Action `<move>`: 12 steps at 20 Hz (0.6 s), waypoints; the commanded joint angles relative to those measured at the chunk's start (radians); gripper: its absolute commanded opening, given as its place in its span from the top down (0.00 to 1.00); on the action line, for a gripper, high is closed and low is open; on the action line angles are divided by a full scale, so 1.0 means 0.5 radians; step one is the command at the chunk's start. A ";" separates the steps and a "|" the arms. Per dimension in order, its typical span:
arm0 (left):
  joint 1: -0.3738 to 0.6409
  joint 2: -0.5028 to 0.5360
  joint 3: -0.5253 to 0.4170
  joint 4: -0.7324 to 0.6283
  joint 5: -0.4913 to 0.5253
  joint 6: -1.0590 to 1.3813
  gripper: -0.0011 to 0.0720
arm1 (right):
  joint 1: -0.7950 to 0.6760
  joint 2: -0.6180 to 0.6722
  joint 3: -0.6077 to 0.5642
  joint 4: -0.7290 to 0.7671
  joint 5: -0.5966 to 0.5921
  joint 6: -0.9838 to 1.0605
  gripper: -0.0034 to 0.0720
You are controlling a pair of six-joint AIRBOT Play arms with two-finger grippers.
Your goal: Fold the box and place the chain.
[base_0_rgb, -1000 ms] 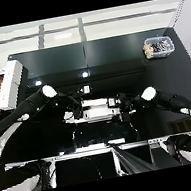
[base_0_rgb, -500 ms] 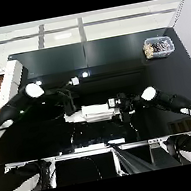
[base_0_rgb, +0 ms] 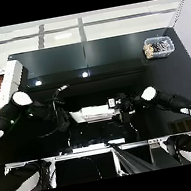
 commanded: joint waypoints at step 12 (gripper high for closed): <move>-0.200 -0.217 -0.172 -0.865 1.339 0.298 0.95 | 0.000 0.000 0.001 0.000 0.008 0.002 0.94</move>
